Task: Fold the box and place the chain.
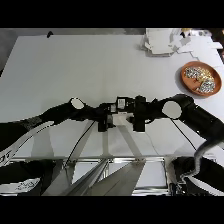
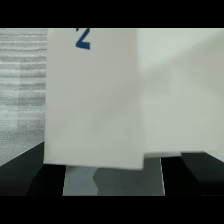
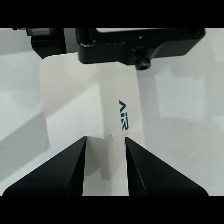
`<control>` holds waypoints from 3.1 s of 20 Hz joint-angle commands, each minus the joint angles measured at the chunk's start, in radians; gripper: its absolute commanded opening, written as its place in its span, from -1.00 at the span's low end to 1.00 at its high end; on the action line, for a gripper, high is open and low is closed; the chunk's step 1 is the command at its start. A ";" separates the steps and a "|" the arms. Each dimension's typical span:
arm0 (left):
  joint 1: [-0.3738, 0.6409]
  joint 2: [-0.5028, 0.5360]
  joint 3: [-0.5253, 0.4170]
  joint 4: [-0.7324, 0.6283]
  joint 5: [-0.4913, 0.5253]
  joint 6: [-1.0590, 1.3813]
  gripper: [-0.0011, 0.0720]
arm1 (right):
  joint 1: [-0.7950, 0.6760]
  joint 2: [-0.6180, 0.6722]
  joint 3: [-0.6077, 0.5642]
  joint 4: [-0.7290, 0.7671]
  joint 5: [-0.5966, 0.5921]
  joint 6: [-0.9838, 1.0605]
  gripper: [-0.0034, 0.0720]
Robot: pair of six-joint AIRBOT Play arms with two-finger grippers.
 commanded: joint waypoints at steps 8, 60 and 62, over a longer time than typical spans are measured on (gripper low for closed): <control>0.001 0.001 0.000 0.000 0.000 0.000 -0.23 | 0.001 -0.029 0.000 0.020 0.050 -0.008 -0.17; 0.001 0.001 0.000 0.000 0.000 0.000 -0.23 | 0.000 -0.009 -0.061 -0.063 -0.102 0.045 -0.49; 0.001 0.001 0.000 0.000 0.000 0.000 -0.23 | 0.000 -0.009 -0.061 -0.062 -0.097 0.045 -0.48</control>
